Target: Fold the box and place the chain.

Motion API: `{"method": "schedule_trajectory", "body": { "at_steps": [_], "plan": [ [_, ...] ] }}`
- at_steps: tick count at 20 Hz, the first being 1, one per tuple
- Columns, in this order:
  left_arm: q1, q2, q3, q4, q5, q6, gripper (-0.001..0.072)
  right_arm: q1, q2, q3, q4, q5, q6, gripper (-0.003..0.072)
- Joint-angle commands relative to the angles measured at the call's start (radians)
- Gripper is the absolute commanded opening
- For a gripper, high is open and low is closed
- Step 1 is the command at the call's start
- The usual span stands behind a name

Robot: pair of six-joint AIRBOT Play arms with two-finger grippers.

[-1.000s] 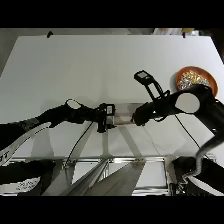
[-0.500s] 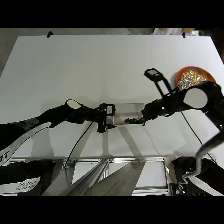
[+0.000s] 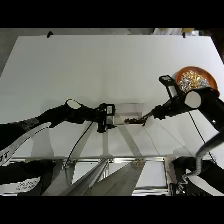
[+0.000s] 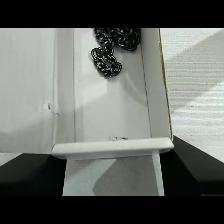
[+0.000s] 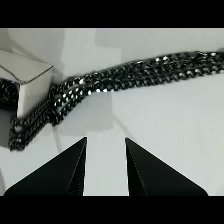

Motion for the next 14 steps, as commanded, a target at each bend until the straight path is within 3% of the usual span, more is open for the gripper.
{"method": "schedule_trajectory", "body": {
  "at_steps": [1, 6, 8, 14],
  "plan": [
    [-0.001, 0.001, 0.000, 0.001, 0.000, 0.000, 0.0394, 0.048, -0.096, -0.020, 0.002, -0.105, 0.030, 0.0288],
    [0.000, 0.001, 0.000, 0.000, 0.000, 0.000, 0.0394, 0.048, -0.158, -0.020, -0.005, -0.180, 0.082, 0.0280],
    [0.000, 0.001, 0.000, 0.000, 0.000, 0.000, 0.0394, 0.048, -0.158, -0.020, 0.004, -0.207, 0.082, 0.0245],
    [-0.001, 0.001, 0.000, 0.000, 0.000, 0.000, 0.0394, 0.048, -0.193, -0.020, -0.006, -0.173, 0.085, 0.0245]
  ]
}}
